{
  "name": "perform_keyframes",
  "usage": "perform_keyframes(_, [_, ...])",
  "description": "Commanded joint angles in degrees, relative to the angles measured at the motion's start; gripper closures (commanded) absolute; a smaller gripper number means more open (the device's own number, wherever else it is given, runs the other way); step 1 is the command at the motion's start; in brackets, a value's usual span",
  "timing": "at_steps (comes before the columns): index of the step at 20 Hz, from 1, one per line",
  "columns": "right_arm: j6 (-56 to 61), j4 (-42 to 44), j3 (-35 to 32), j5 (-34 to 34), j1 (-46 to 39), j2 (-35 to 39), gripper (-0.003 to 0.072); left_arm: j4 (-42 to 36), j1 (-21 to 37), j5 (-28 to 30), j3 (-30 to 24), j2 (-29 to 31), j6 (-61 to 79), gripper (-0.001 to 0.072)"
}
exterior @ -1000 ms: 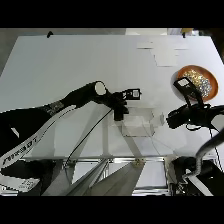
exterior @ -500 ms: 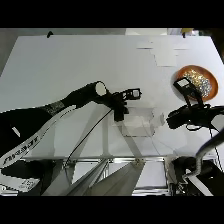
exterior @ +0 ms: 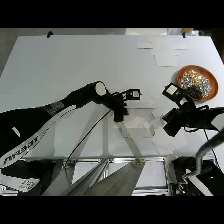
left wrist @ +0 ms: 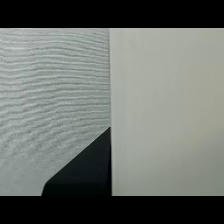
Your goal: Fold the box and place the chain.
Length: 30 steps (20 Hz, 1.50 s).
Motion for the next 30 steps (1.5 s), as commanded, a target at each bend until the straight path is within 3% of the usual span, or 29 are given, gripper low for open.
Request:
perform_keyframes(1, [-11.3, 7.3, 0.0, 1.3, 0.1, -0.5, 0.0672, 0.0, 0.0, -0.1, 0.0, 0.0, 0.0, 0.0693])
perform_keyframes(10, [-25.8, 5.9, -0.5, 7.5, 2.7, -6.4, 0.0670, 0.0, 0.0, -0.1, 0.0, 0.0, 0.0, 0.0693])
perform_keyframes(12, [-28.6, 5.4, -3.3, 1.9, 2.3, -5.7, 0.0671, -0.1, 0.0, -0.1, 0.0, 0.0, 0.0, 0.0693])
perform_keyframes(14, [-29.1, 5.6, -8.7, -8.9, 2.4, -4.4, 0.0656, 0.0, 0.0, -0.1, 0.0, 0.0, 0.0, 0.0693])
perform_keyframes(15, [-29.1, 4.7, -11.7, -13.4, 3.2, -3.4, 0.0530, -0.1, 0.0, -0.1, 0.0, 0.0, 0.0, 0.0693])
perform_keyframes(17, [-29.1, 2.9, -16.0, -19.3, 5.6, -2.1, 0.0037, -0.1, 0.0, -0.1, 0.0, 0.0, 0.0, 0.0693])
perform_keyframes(18, [-29.1, 2.8, -17.6, -21.6, 6.8, -1.7, -0.0005, -0.1, 0.0, -0.1, 0.0, 0.0, 0.0, 0.0693])
perform_keyframes(20, [-31.8, 1.2, -20.4, -24.8, 8.2, -0.7, -0.0005, -0.2, 0.0, -0.1, 0.0, 0.0, 0.0, 0.0693])
perform_keyframes(30, [-33.2, 1.4, -24.0, -24.5, 11.5, 2.5, 0.0000, -0.2, 0.0, -0.1, 0.0, 0.0, 0.0, 0.0693])
